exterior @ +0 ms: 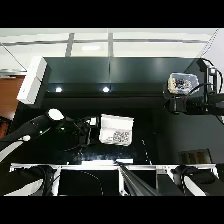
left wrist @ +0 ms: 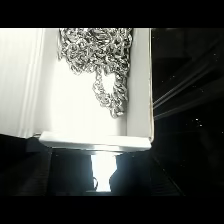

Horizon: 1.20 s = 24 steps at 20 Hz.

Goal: Fold the box and place the chain.

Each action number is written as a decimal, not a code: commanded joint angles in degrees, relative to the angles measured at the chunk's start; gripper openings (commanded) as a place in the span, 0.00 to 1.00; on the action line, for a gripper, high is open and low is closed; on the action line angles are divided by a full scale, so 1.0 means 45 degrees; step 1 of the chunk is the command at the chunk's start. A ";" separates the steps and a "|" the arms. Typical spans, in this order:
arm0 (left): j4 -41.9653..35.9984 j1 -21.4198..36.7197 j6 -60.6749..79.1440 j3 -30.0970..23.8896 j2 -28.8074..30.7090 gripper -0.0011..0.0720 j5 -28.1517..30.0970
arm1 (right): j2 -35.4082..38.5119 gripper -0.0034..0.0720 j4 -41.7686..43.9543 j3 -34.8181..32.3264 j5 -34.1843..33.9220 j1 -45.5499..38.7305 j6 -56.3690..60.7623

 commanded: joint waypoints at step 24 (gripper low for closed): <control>-0.0738 -0.0899 -0.0194 0.0058 -0.0010 0.98 0.0971 | 0.0000 0.66 -0.0034 -0.0005 -0.0228 0.0000 -0.0005</control>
